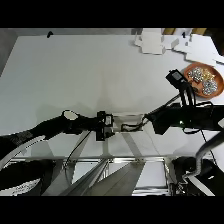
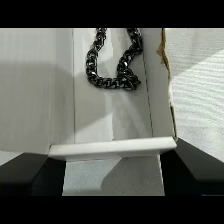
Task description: Fold the box and place the chain.
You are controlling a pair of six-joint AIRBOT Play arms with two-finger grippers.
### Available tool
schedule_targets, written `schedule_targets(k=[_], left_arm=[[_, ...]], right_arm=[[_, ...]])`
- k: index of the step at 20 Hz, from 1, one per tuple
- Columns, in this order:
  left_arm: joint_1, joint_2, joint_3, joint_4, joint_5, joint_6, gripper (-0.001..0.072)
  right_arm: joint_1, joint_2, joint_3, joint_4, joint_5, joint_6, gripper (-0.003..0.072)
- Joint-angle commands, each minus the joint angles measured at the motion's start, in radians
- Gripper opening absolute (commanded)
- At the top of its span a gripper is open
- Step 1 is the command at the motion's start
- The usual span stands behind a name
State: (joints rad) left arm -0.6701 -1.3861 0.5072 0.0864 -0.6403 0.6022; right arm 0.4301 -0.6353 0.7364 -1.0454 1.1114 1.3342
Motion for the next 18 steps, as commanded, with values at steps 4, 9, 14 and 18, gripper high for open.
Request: schedule_targets(k=[4,9,14,18], left_arm=[[0.001,0.0,0.0,0.0,0.0,0.0,0.0275],[0.001,0.0,0.0,0.0,0.0,0.0,0.0275],[0.001,0.0,0.0,0.0,0.0,0.0,0.0275],[0.001,0.0,0.0,0.0,0.0,0.0,0.0275]], right_arm=[[0.166,0.008,0.001,0.055,-0.121,-0.006,0.0018],[0.19,0.003,0.001,0.006,-0.146,0.021,0.0019],[0.19,-0.077,0.001,-0.032,-0.149,0.03,0.0019],[0.19,-0.174,0.001,-0.032,-0.142,0.018,0.0019]])
